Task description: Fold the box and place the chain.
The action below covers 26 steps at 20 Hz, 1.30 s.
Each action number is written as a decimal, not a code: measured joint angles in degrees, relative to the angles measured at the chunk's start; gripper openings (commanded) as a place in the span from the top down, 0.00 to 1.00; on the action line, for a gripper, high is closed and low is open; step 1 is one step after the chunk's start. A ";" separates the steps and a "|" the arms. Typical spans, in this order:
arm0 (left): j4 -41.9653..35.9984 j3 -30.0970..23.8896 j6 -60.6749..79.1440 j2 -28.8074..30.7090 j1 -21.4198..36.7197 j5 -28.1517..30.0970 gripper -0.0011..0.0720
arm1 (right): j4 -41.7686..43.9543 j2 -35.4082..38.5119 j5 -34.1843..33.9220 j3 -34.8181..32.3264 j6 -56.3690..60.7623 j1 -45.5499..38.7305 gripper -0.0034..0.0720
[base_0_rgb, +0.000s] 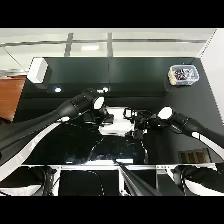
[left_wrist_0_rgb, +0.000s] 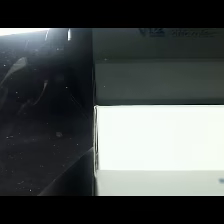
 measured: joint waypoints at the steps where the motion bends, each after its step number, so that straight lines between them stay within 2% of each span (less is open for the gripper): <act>1: -0.04 0.00 -0.17 0.00 0.00 0.00 0.95 | -1.42 0.87 0.17 0.09 1.01 -0.07 0.01; 6: -0.09 0.00 -0.17 0.00 0.00 0.17 0.95 | -9.97 7.13 2.34 0.48 4.61 -0.11 0.02; 8: -0.09 0.00 -0.17 0.00 0.00 0.28 0.95 | -11.98 8.35 3.30 0.50 5.40 -0.11 0.17; 10: -0.09 0.00 -0.20 0.00 0.00 0.59 0.95 | -12.52 8.94 3.32 0.55 5.75 -0.02 0.17; 11: -0.09 0.00 -0.20 0.00 0.00 0.81 0.95 | -12.61 9.11 3.37 0.55 5.75 0.00 0.22; 12: -0.09 0.00 -0.22 0.00 0.00 0.98 0.95 | -12.52 9.22 3.32 0.55 5.75 0.00 0.34; 13: -0.09 0.02 -0.24 0.00 0.00 1.18 0.95 | -12.48 9.29 3.37 0.55 5.73 0.00 0.39; 14: -0.09 0.04 -0.26 -0.02 0.00 1.33 0.95 | -12.17 9.31 3.34 0.55 5.53 0.00 0.40; 15: -0.09 0.07 -0.37 -0.02 0.00 1.38 0.95 | -12.04 9.14 3.37 0.55 5.18 0.00 0.56; 16: -0.09 0.04 -0.39 -0.02 0.00 1.38 0.95 | -11.58 8.96 3.41 0.55 4.79 0.00 0.63; 26: -0.09 0.07 -0.17 -0.02 0.00 1.38 0.95 | -0.39 5.64 1.31 0.55 2.67 1.55 0.63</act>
